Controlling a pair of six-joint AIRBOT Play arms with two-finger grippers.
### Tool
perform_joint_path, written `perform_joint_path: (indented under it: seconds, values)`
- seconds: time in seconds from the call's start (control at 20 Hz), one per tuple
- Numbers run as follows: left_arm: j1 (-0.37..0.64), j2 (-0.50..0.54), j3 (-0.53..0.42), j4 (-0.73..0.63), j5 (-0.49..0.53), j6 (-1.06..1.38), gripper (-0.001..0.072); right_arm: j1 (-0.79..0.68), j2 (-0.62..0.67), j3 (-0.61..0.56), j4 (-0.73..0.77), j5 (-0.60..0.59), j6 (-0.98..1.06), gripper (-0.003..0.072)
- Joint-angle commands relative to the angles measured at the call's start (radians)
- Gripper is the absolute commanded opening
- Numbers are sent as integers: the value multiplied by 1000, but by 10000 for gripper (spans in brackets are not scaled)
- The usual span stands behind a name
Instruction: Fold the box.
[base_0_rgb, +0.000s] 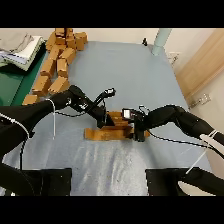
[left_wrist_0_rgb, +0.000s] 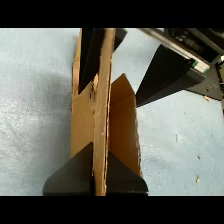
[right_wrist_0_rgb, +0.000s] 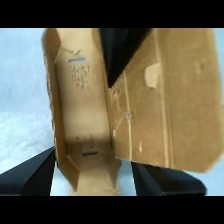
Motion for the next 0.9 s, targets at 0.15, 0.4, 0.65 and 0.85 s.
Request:
perform_joint_path:
  seconds: [0.15, 0.4, 0.65, 0.85]
  values:
    - [0, 1, 1, 2, -2, 0, 13, -3, -24, 5, 4, -42, -17, 720]
    - [0, 1, 1, 2, -2, 0, 13, -5, -97, 5, 3, 5, -30, 720]
    - [0, 1, 1, 2, -2, 0, 13, -10, -116, 5, 0, 20, 4, 719]
    - [1, 1, 1, 2, -2, 0, 12, -10, -110, 5, -54, 9, 81, 715]
